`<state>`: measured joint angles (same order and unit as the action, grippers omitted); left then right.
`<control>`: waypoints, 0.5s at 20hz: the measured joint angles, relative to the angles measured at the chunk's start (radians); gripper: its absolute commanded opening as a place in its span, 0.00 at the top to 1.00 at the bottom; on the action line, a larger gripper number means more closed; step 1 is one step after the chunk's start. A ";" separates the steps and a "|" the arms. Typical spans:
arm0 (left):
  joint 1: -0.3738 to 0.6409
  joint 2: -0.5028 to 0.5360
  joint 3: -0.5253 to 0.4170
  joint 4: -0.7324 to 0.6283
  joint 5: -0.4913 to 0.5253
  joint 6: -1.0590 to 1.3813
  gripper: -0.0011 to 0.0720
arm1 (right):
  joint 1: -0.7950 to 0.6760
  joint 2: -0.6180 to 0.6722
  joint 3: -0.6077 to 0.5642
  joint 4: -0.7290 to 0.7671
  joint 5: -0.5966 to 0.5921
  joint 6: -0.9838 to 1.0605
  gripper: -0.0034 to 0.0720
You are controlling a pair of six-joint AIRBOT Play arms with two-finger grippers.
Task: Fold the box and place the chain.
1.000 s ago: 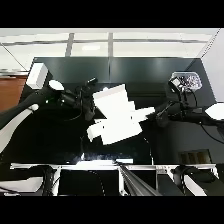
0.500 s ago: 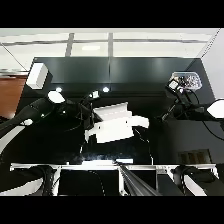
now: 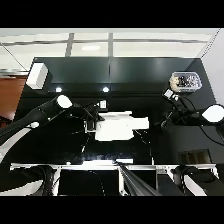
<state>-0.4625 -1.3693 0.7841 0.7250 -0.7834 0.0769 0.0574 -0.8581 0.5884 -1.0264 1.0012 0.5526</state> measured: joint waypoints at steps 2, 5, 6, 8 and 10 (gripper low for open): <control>-0.003 -0.011 0.000 0.002 0.009 0.003 0.95 | 0.000 0.000 -0.021 0.013 -0.001 -0.021 0.10; -0.004 -0.019 0.000 0.005 0.010 0.006 0.95 | 0.000 0.000 -0.039 0.039 -0.003 -0.050 0.10; -0.005 -0.021 0.000 0.006 0.010 0.007 0.95 | 0.000 0.000 -0.042 0.056 -0.003 -0.064 0.10; -0.005 -0.022 0.000 0.006 0.012 0.008 0.95 | 0.000 0.000 -0.047 0.112 -0.003 -0.106 0.10; -0.005 -0.024 0.000 0.007 0.013 0.009 0.95 | 0.008 0.000 -0.049 0.187 -0.004 -0.148 0.10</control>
